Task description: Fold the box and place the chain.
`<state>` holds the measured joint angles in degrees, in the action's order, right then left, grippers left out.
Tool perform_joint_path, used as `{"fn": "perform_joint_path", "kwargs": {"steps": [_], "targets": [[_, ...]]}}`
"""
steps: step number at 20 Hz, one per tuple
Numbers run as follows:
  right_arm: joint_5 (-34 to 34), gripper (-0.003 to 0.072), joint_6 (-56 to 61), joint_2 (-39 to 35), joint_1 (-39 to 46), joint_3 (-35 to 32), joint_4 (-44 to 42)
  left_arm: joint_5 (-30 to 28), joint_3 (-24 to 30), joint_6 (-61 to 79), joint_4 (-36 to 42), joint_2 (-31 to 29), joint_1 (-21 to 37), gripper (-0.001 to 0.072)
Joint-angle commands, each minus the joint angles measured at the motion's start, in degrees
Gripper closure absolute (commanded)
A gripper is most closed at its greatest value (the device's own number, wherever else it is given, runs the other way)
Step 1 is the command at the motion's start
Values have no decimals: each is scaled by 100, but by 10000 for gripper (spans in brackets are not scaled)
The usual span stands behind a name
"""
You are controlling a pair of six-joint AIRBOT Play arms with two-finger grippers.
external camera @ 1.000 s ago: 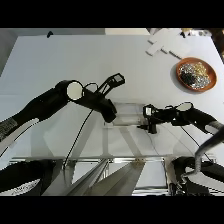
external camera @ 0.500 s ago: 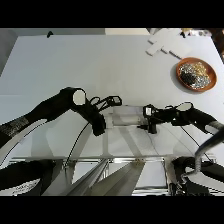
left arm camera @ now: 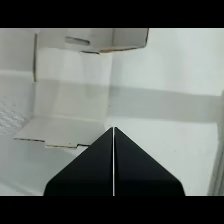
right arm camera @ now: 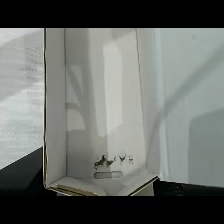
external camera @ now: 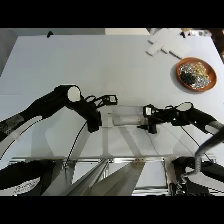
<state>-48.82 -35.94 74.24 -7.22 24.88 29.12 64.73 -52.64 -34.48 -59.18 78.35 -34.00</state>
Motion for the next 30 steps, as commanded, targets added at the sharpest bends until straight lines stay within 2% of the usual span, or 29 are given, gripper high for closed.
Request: {"fn": "perform_joint_path", "kwargs": {"steps": [1,4,8,10,13,16,18,20,22,24,27,30], "targets": [[-2,285,-7,-2,2,4,2,-745,2,63,199,-140,122,697],[-2,285,-7,-2,2,4,0,-1244,2,291,173,-55,122,675],[-2,284,-7,-2,2,4,2,-1134,2,599,175,120,28,668],[-2,284,-7,-2,2,4,0,-682,2,597,197,63,-55,670],[-2,284,-7,-2,2,4,0,315,2,533,212,-212,-72,699],[-2,284,-7,-2,2,4,2,717,2,313,166,-684,-59,704],[-2,284,-7,-2,2,4,2,511,2,317,173,-1032,-59,704],[-2,284,-7,-2,2,4,0,-192,2,332,192,-1309,-55,698],[-2,284,-7,-2,2,4,0,-1032,0,389,352,-1344,-46,695],[-2,285,-7,-2,2,4,0,-1517,2,662,455,-1158,-42,667],[-2,285,-7,-2,2,4,0,-1432,0,898,466,-678,-42,669],[-2,285,-7,-2,2,4,0,-879,2,844,468,-258,-35,681]]}}
